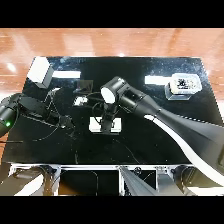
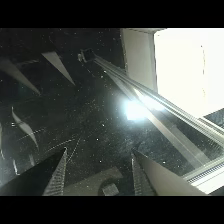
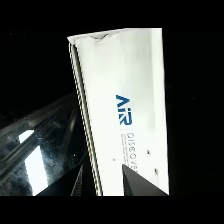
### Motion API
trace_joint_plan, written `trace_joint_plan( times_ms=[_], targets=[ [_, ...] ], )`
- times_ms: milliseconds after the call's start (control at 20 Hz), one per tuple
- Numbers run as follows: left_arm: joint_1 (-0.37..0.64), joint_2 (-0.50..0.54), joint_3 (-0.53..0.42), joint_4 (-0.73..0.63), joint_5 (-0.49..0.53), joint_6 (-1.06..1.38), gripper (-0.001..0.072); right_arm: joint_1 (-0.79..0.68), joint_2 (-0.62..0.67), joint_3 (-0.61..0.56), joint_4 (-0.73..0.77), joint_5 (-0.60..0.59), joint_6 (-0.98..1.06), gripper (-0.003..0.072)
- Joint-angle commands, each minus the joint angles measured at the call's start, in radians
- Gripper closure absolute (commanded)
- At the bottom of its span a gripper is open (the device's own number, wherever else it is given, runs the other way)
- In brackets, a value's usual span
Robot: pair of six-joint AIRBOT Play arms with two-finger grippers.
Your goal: Fold the box and place the chain.
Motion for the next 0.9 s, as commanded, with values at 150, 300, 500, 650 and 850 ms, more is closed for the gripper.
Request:
trace_joint_plan(
  times_ms=[150, 300, 500, 650, 850],
  targets=[
    [-0.001, -0.002, 0.051, -0.033, -0.026, 0.162, 0.0198, -0.218, 0.141, -0.111, 0.126, 0.118, 0.286, 0.0348],
    [-0.039, -0.011, 0.105, -0.136, -0.044, 0.530, 0.0196, -0.404, 0.337, -0.429, 0.230, 0.002, 0.302, 0.0345],
    [-0.175, -0.018, 0.129, -0.100, -0.194, 0.961, 0.0075, -0.541, 0.526, -0.698, 0.272, -0.085, 0.287, -0.0034],
    [-0.294, -0.019, 0.129, -0.036, -0.249, 1.025, 0.0075, -0.552, 0.539, -0.718, 0.267, -0.108, 0.289, -0.0034],
    [-0.399, -0.031, 0.111, -0.011, -0.345, 0.995, 0.0078, -0.552, 0.539, -0.718, 0.269, -0.235, 0.290, -0.0034]
  ],
)
